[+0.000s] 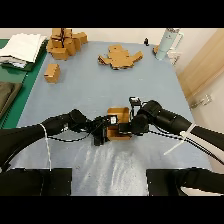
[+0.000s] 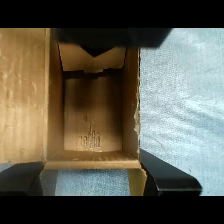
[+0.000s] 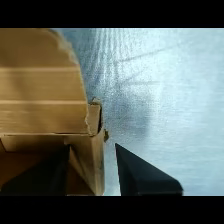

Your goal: Fold the box.

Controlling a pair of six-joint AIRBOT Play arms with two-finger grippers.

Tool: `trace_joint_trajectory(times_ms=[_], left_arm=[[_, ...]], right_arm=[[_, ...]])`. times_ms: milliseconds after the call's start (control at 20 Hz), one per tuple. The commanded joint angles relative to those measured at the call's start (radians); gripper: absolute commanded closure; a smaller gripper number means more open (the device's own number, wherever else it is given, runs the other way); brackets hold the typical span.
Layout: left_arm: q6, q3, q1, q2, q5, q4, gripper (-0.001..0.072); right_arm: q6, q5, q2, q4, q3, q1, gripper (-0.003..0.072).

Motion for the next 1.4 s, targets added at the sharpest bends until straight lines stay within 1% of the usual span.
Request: trace_joint_trajectory(times_ms=[0,150,300,500,550,600,650,700,800,850,900,950,1000,1150,1200,1250,1300,1350], left_arm=[[0.0,0.0,0.0,0.0,0.0,0.0,0.0247],[0.0,0.0,0.0,0.0,0.0,0.0,0.0246],[0.0,0.0,0.0,0.0,0.0,0.0,0.0246],[0.0,0.0,0.0,0.0,0.0,0.0,0.0246],[0.0,0.0,0.0,0.0,0.0,0.0,0.0246],[0.0,0.0,0.0,0.0,0.0,0.0,0.0246],[0.0,0.0,0.0,0.0,0.0,0.0,0.0246],[0.0,0.0,0.0,0.0,0.0,0.0,0.0247],[0.0,0.0,0.0,0.0,0.0,0.0,0.0246],[0.0,0.0,0.0,0.0,0.0,0.0,0.0247],[0.0,0.0,0.0,0.0,0.0,0.0,0.0246],[0.0,0.0,0.0,0.0,0.0,0.0,0.0247],[0.0,0.0,0.0,0.0,0.0,0.0,0.0246],[0.0,0.0,0.0,0.0,0.0,0.0,0.0246],[0.0,0.0,0.0,0.0,0.0,0.0,0.0247],[0.0,0.0,0.0,0.0,0.0,0.0,0.0247],[0.0,0.0,0.0,0.0,0.0,0.0,0.0247],[0.0,0.0,0.0,0.0,0.0,0.0,0.0246]], right_arm=[[0.053,-0.015,-0.051,-0.032,0.038,0.041,0.0234],[0.136,-0.04,-0.089,-0.064,0.059,0.048,0.0234],[0.186,-0.061,-0.093,-0.093,0.06,0.048,0.0235],[0.19,-0.067,-0.093,-0.1,0.06,0.048,0.0236],[0.19,-0.068,-0.092,-0.1,0.06,0.048,0.0251],[0.19,-0.067,-0.093,-0.102,0.06,0.048,0.0288],[0.189,-0.066,-0.093,-0.11,0.06,0.048,0.0396],[0.189,-0.064,-0.093,-0.113,0.06,0.048,0.0461],[0.189,-0.058,-0.093,-0.119,0.06,0.048,0.0468],[0.187,-0.058,-0.093,-0.119,0.06,0.048,0.0569],[0.187,-0.058,-0.093,-0.119,0.06,0.048,0.0601],[0.186,-0.058,-0.093,-0.119,0.06,0.048,0.0657],[0.186,-0.058,-0.093,-0.119,0.06,0.048,0.0681],[0.157,-0.058,-0.093,-0.118,0.06,0.049,0.0681],[0.152,-0.058,-0.093,-0.117,0.06,0.049,0.0615],[0.152,-0.059,-0.092,-0.117,0.06,0.049,0.0358],[0.152,-0.059,-0.092,-0.117,0.06,0.049,0.0215],[0.152,-0.059,-0.092,-0.116,0.06,0.049,0.0208]])
